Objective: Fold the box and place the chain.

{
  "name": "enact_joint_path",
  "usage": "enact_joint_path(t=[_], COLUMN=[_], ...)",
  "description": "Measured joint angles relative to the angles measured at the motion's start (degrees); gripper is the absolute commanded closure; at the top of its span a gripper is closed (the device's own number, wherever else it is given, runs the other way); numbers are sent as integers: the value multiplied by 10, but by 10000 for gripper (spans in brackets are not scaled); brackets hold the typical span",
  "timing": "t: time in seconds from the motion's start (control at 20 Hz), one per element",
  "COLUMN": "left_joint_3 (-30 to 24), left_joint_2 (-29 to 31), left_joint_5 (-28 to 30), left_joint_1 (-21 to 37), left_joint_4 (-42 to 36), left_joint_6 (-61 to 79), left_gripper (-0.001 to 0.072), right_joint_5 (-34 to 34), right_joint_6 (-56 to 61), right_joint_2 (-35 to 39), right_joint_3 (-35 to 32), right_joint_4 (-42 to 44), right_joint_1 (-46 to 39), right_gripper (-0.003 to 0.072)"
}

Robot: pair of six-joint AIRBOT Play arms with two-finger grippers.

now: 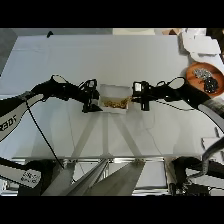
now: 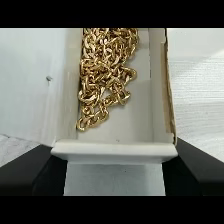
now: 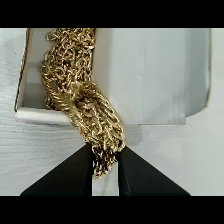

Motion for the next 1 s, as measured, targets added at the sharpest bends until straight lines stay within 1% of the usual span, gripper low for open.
enact_joint_path(t=[0.2,0.4,0.7,0.8,0.85,1.0], left_joint_3=[0,0,0,0,0,0], left_joint_2=[0,0,0,0,0,0], left_joint_5=[0,0,0,0,0,1], left_joint_1=[0,0,0,0,0,0], left_joint_4=[0,0,0,0,0,0], left_joint_6=[0,0,0,0,0,0], left_gripper=[365,365,365,365,365,365], right_joint_5=[9,7,-81,-110,-120,-149], right_joint_6=[24,37,55,85,100,145], right_joint_2=[34,64,62,59,58,57], right_joint_3=[0,0,0,1,2,3], right_joint_4=[-12,-10,32,39,42,44], right_joint_1=[12,48,126,145,152,166], right_gripper=[675,675,661,468,417,416])
